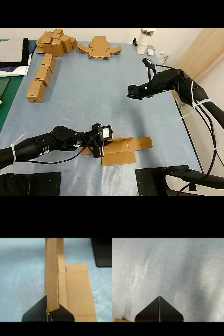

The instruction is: Fold the box.

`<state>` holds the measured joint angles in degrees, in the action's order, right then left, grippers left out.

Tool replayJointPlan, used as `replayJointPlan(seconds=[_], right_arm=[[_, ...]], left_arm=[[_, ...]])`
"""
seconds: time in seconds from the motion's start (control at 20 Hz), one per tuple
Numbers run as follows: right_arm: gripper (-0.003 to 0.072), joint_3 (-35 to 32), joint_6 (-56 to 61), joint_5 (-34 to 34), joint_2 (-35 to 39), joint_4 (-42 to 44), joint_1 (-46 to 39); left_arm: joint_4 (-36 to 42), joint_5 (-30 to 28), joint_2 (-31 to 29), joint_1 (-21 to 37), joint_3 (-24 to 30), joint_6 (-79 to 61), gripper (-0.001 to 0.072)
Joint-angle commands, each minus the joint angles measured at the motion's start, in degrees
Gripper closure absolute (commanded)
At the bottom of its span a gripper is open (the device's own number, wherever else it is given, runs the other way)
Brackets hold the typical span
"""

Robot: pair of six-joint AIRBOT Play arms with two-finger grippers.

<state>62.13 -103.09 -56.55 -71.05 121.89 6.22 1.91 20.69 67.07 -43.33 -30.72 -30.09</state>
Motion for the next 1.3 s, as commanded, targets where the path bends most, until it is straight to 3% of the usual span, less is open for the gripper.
replayJointPlan(seconds=[0.0, 0.3, 0.45, 0.7, 1.15, 1.25], right_arm=[[0.0683, 0.04, 0.00, 0.00, 0.04, -0.17, -0.04], [0.0683, 0.04, 0.02, -1.88, -0.07, -0.68, -0.07], [0.0683, 0.04, 0.02, -1.97, -0.09, -1.05, -0.07], [0.0683, 0.04, 0.02, -1.97, -0.09, -1.05, -0.07], [0.0683, 0.04, 0.63, -2.49, -0.09, -2.89, -0.09], [0.0685, 0.07, 7.72, -5.14, 0.07, -7.41, -0.15]], left_arm=[[-0.70, 2.40, -0.04, 0.57, -0.17, 2.91, 0.0698], [-5.57, 3.17, -0.02, 1.14, -1.03, 7.78, 0.0698], [-12.52, 8.20, -0.02, 5.07, -2.05, 14.67, 0.0698], [-16.44, 12.70, 0.09, 7.82, -3.63, 18.21, 0.0698], [-17.64, 12.61, 0.09, 7.85, -3.63, 18.97, 0.0697], [-17.59, 12.33, 0.07, 7.85, -3.63, 18.99, 0.0697]])
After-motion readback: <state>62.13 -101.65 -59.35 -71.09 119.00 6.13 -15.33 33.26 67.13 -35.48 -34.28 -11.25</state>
